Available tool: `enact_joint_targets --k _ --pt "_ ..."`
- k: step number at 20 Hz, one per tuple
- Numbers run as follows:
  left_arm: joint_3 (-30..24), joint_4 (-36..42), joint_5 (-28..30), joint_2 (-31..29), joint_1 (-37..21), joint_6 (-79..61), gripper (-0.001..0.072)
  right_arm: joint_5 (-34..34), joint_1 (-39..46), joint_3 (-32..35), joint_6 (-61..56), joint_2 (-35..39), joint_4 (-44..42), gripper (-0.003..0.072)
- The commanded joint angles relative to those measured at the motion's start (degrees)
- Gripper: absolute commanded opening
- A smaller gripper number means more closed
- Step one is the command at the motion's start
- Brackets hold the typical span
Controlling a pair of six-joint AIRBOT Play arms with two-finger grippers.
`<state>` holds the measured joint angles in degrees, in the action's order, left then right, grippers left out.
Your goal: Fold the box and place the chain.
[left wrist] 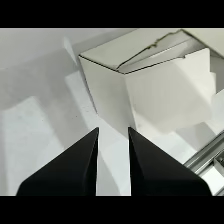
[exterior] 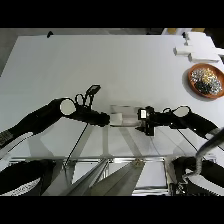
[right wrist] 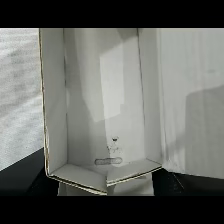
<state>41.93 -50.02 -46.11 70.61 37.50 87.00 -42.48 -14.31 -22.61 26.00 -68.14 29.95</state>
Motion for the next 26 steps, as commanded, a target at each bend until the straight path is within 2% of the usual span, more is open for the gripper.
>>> enact_joint_targets --k 1,3,4,5,10,15,16,22,26 --pt "1.0 0.2 0.5 -0.1 0.6 0.0 0.0214 0.0 0.0 0.0 0.0 0.0 0.0 0.0252" --pt "1.9 0.1 0.5 0.0 0.6 0.0 0.0224 0.0 0.0 0.0 0.0 0.0 0.0 0.0252" --pt "2.2 -0.1 0.4 0.0 0.6 0.0 0.0284 0.0 0.0 0.0 0.0 0.0 0.0 0.0252" --pt "2.3 -0.1 0.5 0.0 0.6 0.0 0.0299 0.0 0.0 0.0 0.0 0.0 0.0 0.0252" --pt "2.6 -1.7 1.7 0.6 1.2 0.1 0.0299 0.0 0.0 0.0 0.0 0.0 0.0 0.0252" --pt "8.2 -5.4 -1.5 5.5 3.2 3.4 0.0308 0.0 0.0 0.0 0.0 0.0 0.0 0.0252" --pt "9.4 -6.1 -2.3 6.6 3.7 3.6 0.0355 0.0 0.0 0.0 0.0 0.0 0.0 0.0252" --pt "13.3 -13.6 -5.4 8.7 5.5 11.2 0.0355 0.0 0.0 0.0 0.0 0.0 0.0 0.0252" --pt "16.6 -16.1 -9.9 11.0 6.3 14.4 0.0352 0.0 0.0 0.0 0.0 0.0 0.0 0.0252"
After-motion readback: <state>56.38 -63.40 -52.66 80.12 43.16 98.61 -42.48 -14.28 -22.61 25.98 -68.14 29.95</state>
